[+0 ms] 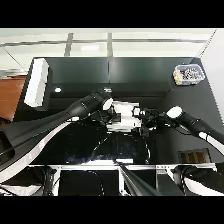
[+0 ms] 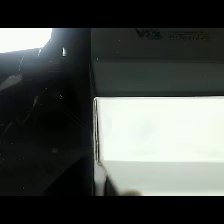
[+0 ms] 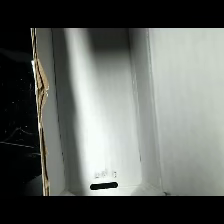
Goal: Fold the box and place the chain.
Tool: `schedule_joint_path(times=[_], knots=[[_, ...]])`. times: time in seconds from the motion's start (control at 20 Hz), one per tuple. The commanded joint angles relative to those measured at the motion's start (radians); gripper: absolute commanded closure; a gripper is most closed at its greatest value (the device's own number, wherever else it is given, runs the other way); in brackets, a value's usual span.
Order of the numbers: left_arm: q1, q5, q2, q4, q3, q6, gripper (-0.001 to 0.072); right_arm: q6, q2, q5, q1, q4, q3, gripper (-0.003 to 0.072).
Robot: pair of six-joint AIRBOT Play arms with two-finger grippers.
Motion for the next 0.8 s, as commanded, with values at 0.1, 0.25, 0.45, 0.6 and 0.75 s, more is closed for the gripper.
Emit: schedule_joint_path(times=[0.1,0.25,0.45,0.6,0.75], knots=[[0.000,0.006,-0.001,0.002,0.001,0.000,0.0688,-0.001,0.000,0.000,0.000,0.000,0.001,0.0560],[0.000,0.010,-0.001,-0.003,0.001,0.000,0.0687,-0.001,0.000,0.000,0.000,0.000,0.001,0.0560],[0.000,0.006,-0.002,-0.016,0.001,0.000,0.0687,-0.001,0.000,0.000,0.000,0.000,0.001,0.0560],[0.000,0.007,-0.002,-0.027,0.001,-0.001,0.0687,-0.001,0.000,0.011,0.001,0.004,0.001,0.0560],[0.000,0.002,-0.002,-0.027,0.001,-0.002,0.0688,0.000,0.000,0.018,0.001,0.002,0.001,0.0231]])
